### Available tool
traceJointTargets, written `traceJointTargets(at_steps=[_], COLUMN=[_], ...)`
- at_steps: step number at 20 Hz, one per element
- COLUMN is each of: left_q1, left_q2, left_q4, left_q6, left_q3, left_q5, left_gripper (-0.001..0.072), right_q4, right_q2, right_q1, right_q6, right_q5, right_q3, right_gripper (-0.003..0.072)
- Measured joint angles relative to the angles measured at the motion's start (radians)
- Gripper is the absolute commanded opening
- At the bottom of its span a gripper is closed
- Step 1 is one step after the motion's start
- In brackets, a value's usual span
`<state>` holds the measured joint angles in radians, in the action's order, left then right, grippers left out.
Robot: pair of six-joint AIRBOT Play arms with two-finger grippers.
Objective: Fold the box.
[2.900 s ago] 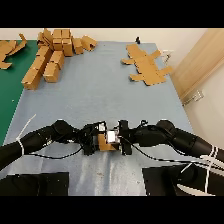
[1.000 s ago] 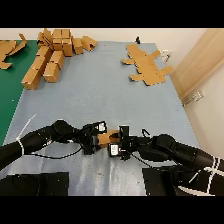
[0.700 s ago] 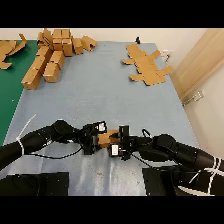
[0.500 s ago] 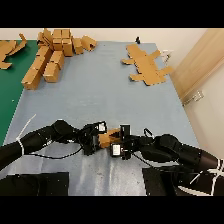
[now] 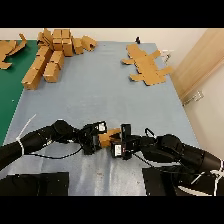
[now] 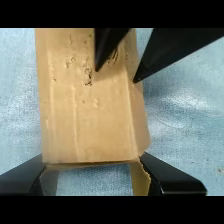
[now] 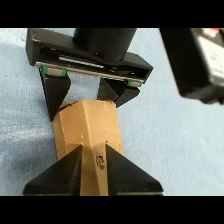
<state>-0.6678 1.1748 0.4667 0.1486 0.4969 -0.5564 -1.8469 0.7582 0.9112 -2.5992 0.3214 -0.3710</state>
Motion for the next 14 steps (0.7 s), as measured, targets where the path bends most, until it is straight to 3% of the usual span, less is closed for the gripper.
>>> traceJointTargets(at_steps=[3, 11, 14], left_q1=[0.0, 0.0, 0.0], left_q2=[0.0, 0.0, 0.0], left_q4=[0.0, 0.0, 0.0], left_q6=[0.0, 0.0, 0.0], left_q3=[0.0, 0.0, 0.0], left_q5=[0.0, 0.0, 0.0], left_gripper=[0.0612, 0.0613, 0.0613], right_q4=[0.004, 0.011, 0.014], right_q2=[0.0, -0.001, -0.001], right_q1=[0.0, 0.0, 0.0], right_q6=[0.0, 0.0, 0.0], right_q5=[-0.015, -0.033, -0.043], right_q3=[0.0, -0.001, -0.001], right_gripper=[0.0158, 0.0156, 0.012])
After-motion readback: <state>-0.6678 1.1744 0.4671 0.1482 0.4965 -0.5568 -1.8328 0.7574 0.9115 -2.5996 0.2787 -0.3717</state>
